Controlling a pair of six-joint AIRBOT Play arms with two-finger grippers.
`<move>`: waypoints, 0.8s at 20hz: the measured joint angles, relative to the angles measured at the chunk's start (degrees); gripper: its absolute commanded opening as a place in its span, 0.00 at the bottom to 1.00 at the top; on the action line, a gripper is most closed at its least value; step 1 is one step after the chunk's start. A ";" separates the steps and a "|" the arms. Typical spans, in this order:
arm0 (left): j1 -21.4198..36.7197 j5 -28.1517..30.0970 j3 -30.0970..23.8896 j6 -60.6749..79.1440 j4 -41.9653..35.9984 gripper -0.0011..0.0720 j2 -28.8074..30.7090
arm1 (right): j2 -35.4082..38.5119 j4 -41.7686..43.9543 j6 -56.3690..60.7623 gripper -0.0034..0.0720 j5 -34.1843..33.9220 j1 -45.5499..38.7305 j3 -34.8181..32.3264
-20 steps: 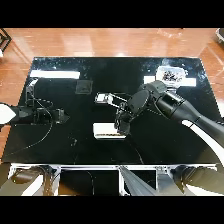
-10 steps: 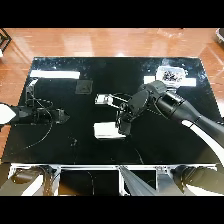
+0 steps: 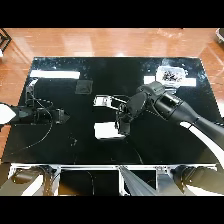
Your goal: Fold the box and place the chain.
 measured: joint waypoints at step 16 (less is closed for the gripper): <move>0.00 0.00 0.00 0.02 0.02 0.78 0.00 | -1.03 -2.56 -0.33 0.44 2.27 2.19 0.00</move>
